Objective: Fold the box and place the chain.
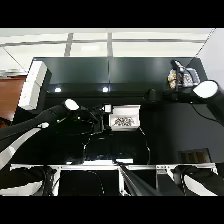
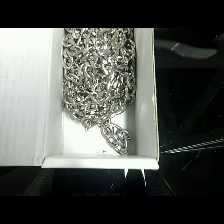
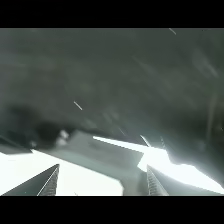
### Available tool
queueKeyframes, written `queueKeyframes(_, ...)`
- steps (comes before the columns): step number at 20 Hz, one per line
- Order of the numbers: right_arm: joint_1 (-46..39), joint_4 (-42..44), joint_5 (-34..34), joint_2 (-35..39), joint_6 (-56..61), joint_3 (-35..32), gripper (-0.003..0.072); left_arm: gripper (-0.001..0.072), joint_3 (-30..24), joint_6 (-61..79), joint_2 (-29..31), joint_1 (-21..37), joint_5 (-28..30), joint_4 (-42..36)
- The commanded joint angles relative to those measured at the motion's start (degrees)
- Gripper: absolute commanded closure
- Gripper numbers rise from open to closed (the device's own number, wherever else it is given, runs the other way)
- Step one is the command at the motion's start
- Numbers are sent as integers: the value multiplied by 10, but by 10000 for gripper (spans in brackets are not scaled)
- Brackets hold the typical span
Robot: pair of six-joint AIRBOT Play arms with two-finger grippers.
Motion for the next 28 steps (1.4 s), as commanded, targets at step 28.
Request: queueKeyframes(28, 125, -28, 153, -83, -508, 46, -27, 226, 1, -2, 0, -1, -12, 2)
